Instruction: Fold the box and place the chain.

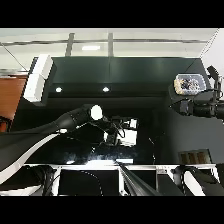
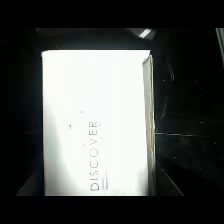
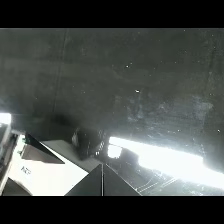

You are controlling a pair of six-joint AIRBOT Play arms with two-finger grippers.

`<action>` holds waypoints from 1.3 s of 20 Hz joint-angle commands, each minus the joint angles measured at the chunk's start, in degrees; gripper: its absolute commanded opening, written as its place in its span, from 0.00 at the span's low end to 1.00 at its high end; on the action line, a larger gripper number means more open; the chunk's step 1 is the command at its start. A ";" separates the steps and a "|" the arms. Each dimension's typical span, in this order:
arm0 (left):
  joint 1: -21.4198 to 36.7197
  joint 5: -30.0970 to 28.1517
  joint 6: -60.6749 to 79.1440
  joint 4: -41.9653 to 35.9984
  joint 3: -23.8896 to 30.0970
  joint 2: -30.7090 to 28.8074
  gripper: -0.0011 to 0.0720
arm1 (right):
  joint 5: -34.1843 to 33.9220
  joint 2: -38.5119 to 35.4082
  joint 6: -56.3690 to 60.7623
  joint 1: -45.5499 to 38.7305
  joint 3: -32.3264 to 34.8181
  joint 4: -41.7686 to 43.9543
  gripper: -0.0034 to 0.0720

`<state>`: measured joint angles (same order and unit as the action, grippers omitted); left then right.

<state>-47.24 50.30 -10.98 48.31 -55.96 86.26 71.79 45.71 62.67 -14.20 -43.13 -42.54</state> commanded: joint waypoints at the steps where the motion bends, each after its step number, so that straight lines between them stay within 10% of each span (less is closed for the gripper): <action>1: -1.11 -0.55 0.04 3.85 0.00 0.48 0.82 | 0.02 -0.04 0.02 0.00 -0.04 0.00 0.06; 3: -0.70 -0.59 -3.37 7.43 -0.02 -0.63 0.37 | 0.02 -0.04 0.02 0.00 -0.04 0.00 0.06; 4: 0.20 -0.50 -8.13 8.52 -0.02 -1.64 0.32 | 0.04 -0.04 0.02 0.00 -0.04 0.00 0.06; 9: 15.19 8.39 -32.30 16.31 0.02 -7.78 0.32 | 0.02 -0.04 0.00 0.00 -0.04 -0.07 0.06; 18: 58.53 28.50 -58.93 30.21 3.52 -12.44 0.32 | -0.07 -0.04 -1.01 0.00 -0.04 -0.22 0.06; 26: 80.83 22.38 -51.34 29.22 3.30 -12.44 0.33 | -0.20 -0.04 -0.98 0.00 -0.04 -0.17 0.06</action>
<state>27.59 76.53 -66.32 77.93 -52.58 73.89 71.59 45.71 61.71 -14.20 -43.13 -42.78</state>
